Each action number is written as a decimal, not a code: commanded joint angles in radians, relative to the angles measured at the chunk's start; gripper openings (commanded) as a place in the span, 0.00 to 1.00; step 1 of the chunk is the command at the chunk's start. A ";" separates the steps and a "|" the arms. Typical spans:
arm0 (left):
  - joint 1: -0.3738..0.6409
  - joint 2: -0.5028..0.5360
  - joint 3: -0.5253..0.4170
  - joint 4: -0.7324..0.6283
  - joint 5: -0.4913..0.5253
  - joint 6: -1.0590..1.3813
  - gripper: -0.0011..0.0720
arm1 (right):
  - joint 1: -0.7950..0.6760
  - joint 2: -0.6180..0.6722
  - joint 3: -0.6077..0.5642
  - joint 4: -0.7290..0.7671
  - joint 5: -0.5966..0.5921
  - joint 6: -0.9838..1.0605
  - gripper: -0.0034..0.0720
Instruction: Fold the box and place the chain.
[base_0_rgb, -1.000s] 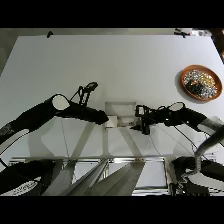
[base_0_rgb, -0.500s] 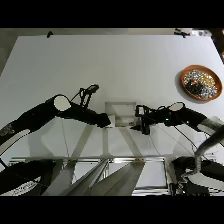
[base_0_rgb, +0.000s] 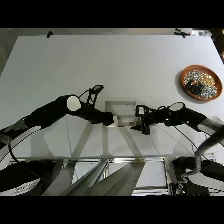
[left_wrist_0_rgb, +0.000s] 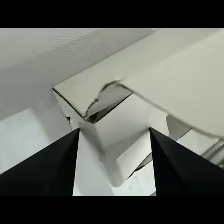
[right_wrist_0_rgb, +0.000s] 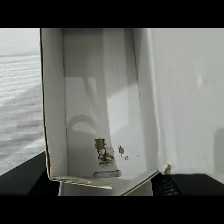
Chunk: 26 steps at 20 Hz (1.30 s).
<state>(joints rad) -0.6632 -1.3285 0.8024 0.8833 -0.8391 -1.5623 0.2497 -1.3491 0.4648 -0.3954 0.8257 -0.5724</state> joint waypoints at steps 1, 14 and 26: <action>-0.027 -0.043 0.077 0.076 -0.017 -0.119 0.68 | 0.000 0.000 0.000 0.000 0.000 -0.002 0.68; -0.109 -0.119 0.216 0.460 -0.157 -0.504 0.68 | 0.000 0.000 0.000 0.000 0.000 -0.002 0.68; -0.190 -0.293 0.419 0.531 -0.378 -0.684 0.67 | 0.000 0.000 0.000 0.000 0.000 -0.002 0.68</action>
<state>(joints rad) -0.8455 -1.5959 1.1999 1.3964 -1.1713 -2.1788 0.2493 -1.3491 0.4648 -0.3958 0.8261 -0.5747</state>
